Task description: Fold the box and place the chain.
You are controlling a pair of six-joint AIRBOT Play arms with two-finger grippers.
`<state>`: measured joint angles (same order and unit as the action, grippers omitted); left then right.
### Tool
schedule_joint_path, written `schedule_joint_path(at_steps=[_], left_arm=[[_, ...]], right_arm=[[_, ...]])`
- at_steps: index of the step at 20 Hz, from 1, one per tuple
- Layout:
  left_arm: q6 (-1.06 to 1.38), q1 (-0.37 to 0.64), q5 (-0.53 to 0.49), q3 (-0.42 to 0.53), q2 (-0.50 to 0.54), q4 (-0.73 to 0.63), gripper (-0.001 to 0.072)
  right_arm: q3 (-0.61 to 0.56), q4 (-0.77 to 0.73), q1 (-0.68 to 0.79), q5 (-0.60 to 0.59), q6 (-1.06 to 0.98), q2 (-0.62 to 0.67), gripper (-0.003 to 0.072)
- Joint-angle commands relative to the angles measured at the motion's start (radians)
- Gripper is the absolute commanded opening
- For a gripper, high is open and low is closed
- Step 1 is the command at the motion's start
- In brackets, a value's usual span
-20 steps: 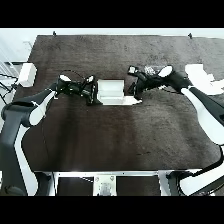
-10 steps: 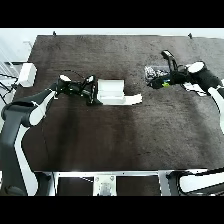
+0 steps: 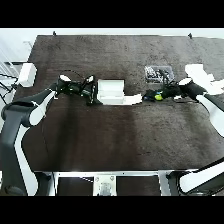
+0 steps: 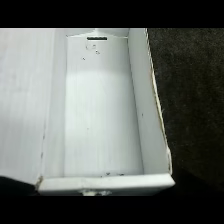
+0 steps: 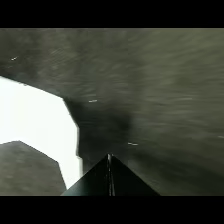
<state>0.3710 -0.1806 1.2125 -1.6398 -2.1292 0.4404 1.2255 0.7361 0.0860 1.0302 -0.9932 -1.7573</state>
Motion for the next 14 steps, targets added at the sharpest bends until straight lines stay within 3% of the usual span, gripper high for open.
schedule_joint_path(at_steps=[1, 4, 11, 12, 13, 14], left_arm=[[0.0, 0.001, 0.0, 0.0, 0.0, 0.0, 0.0528], [0.0, 0.001, 0.0, 0.0, 0.0, 0.0, 0.0527], [0.0, 0.001, 0.0, 0.0, 0.0, 0.0, 0.0527], [0.0, 0.001, 0.0, 0.0, 0.0, 0.0, 0.0527], [0.0, 0.001, 0.0, 0.0, 0.0, 0.0, 0.0527], [0.0, 0.001, 0.0, 0.0, 0.0, 0.0, 0.0527]], right_arm=[[-0.006, -0.098, -0.076, 0.014, 0.035, -0.054, 0.0011], [0.005, -0.206, -0.126, 0.015, 0.083, -0.05, 0.0011], [0.022, -0.194, -0.131, -0.03, 0.085, 0.023, 0.0013], [0.022, -0.194, -0.134, -0.03, 0.085, 0.029, 0.0069], [0.022, -0.195, -0.136, -0.026, 0.085, 0.031, 0.0206], [0.022, -0.196, -0.138, -0.023, 0.085, 0.031, 0.022]])
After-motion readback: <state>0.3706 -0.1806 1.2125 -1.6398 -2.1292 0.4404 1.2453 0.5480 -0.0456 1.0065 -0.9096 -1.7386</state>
